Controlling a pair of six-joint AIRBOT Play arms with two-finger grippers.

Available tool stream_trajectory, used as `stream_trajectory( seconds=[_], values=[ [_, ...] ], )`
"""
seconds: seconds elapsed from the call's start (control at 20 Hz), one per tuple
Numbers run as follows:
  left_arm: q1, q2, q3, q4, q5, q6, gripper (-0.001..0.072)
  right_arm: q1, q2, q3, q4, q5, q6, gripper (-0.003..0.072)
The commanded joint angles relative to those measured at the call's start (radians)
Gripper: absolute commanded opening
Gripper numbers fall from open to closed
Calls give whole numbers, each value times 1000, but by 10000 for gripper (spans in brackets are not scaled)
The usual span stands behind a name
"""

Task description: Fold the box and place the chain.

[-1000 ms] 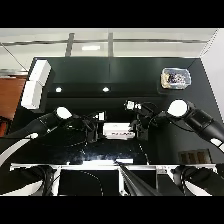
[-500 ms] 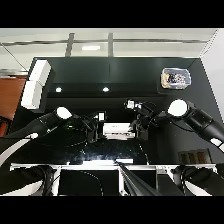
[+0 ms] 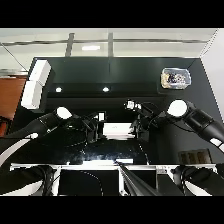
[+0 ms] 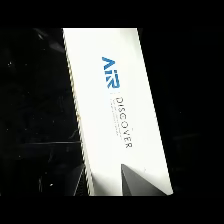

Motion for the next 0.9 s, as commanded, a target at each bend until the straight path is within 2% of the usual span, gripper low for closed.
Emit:
stream_trajectory(
  seconds=[0.0,0.25,0.45,0.5,0.55,0.6,0.65,0.7,0.8,0.85],
  values=[
    [0,-1,1,0,1,-1,369,2,-1,-11,0,-25,13,287],
    [0,-1,1,0,0,-1,369,46,1,-56,3,-55,51,287],
    [0,-1,1,0,0,-1,370,-21,61,5,-19,23,248,286],
    [0,-1,1,0,0,-1,369,-56,82,20,-19,48,332,265],
    [0,-1,1,0,0,-1,370,-99,100,20,-12,71,471,176],
    [0,-1,1,0,0,-1,369,-133,102,-4,18,92,613,55],
    [0,-1,1,0,0,-1,370,-149,102,-55,87,87,671,18],
    [0,-1,1,0,0,-1,369,-150,101,-119,222,43,671,18],
    [0,-1,1,0,0,-1,370,-134,82,-222,547,-71,595,17],
    [0,-1,1,0,0,-1,370,-127,51,-234,626,-80,549,17]
  ],
)
